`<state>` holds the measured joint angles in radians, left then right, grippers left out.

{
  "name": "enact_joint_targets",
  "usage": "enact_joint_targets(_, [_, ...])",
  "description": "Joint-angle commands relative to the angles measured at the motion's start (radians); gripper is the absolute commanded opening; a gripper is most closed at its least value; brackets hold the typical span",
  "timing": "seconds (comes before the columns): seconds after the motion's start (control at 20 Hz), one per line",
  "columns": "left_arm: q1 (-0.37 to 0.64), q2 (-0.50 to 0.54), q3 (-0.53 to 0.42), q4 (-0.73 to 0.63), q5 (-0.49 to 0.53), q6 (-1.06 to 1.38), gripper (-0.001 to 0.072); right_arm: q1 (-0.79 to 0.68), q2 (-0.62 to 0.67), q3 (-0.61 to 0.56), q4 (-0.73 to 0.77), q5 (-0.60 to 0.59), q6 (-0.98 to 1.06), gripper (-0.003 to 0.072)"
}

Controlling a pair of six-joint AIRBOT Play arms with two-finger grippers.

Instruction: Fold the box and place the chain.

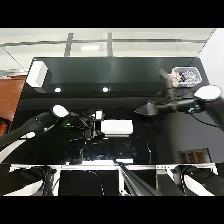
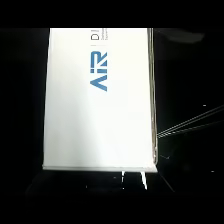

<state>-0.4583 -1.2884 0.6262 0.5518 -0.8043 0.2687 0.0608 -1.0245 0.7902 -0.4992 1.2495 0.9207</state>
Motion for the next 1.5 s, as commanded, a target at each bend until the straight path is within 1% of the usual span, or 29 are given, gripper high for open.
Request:
enact_joint_targets(0.0, [0.001, 0.049, 0.020, 0.068, -0.071, -0.093, 0.0716, -0.183, 0.143, 0.005, -0.159, 0.202, 0.058, 0.0017])
enact_joint_targets(0.1, [-0.004, 0.096, 0.042, 0.056, -0.085, -0.161, 0.0716, -0.253, 0.195, 0.005, -0.218, 0.241, 0.063, 0.0017])
enact_joint_targets(0.15, [-0.013, 0.113, 0.061, 0.053, -0.094, -0.179, 0.0716, -0.277, 0.208, 0.005, -0.219, 0.243, 0.063, 0.0017])
enact_joint_targets(0.3, [-0.056, 0.112, 0.147, 0.032, -0.091, -0.273, 0.0712, -0.293, 0.212, 0.005, -0.208, 0.203, 0.063, 0.0017])
enact_joint_targets(0.4, [-0.110, 0.072, 0.215, 0.006, -0.091, -0.333, 0.0711, -0.293, 0.212, 0.005, -0.208, 0.174, 0.063, 0.0017])
enact_joint_targets(0.55, [-0.179, -0.040, 0.284, 0.008, -0.079, -0.380, 0.0711, -0.293, 0.212, 0.005, -0.208, 0.148, 0.063, 0.0017])
enact_joint_targets(0.7, [-0.177, -0.124, 0.292, 0.008, -0.018, -0.418, 0.0710, -0.293, 0.212, 0.005, -0.209, 0.158, 0.063, 0.0017])
enact_joint_targets(0.85, [-0.174, -0.144, 0.292, 0.008, -0.017, -0.460, 0.0711, -0.293, 0.212, 0.005, -0.209, 0.151, 0.059, 0.0017])
enact_joint_targets(1.05, [-0.180, -0.146, 0.292, 0.008, -0.036, -0.460, 0.0706, -0.293, 0.212, 0.005, -0.209, 0.116, 0.059, 0.0017])
enact_joint_targets(1.15, [-0.180, -0.156, 0.292, 0.016, -0.056, -0.460, 0.0706, -0.293, 0.212, 0.005, -0.209, 0.114, 0.058, 0.0017])
enact_joint_targets(1.25, [-0.183, -0.163, 0.292, 0.016, -0.097, -0.460, 0.0705, -0.293, 0.212, 0.005, -0.209, 0.114, 0.058, 0.0017])
enact_joint_targets(1.45, [-0.197, -0.165, 0.293, 0.017, -0.118, -0.460, 0.0705, -0.293, 0.212, 0.005, -0.209, 0.106, 0.058, 0.0017])
